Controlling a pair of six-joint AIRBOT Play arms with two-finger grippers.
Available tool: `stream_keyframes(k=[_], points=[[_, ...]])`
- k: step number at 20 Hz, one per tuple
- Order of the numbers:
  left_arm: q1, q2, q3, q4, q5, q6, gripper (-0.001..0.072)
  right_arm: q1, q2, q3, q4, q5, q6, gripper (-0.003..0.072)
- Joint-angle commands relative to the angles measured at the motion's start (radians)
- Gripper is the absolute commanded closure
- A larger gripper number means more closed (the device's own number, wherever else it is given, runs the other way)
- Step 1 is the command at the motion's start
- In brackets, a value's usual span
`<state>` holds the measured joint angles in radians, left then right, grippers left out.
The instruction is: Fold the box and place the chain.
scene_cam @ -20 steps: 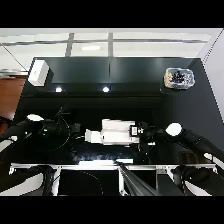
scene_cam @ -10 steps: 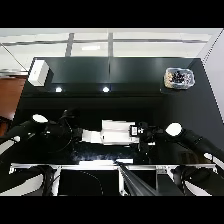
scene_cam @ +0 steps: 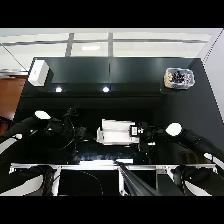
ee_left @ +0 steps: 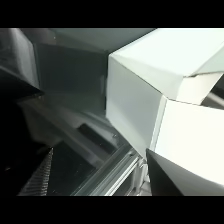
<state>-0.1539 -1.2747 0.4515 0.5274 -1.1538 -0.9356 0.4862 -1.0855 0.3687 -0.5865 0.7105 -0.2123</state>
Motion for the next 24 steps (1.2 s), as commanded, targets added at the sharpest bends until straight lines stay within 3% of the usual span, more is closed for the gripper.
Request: stream_keyframes(k=[1, 8, 16, 24], points=[[-0.002, 0.002, 0.038, -0.013, -0.055, -0.029, -0.0008, 0.001, -0.001, 0.000, 0.000, 0.000, 0.000, 0.0221], [-0.018, 0.122, 0.049, -0.008, -0.003, -0.128, -0.0007, 0.001, -0.001, 0.000, 0.000, 0.000, 0.000, 0.0220], [-0.280, 0.145, 0.053, 0.076, 0.248, -0.295, -0.0002, 0.001, -0.001, 0.000, 0.000, 0.000, 0.000, 0.0221], [-0.380, 0.145, 0.053, 0.085, 0.358, -0.409, 0.0003, 0.001, -0.001, 0.000, 0.000, 0.000, 0.000, 0.0221]])
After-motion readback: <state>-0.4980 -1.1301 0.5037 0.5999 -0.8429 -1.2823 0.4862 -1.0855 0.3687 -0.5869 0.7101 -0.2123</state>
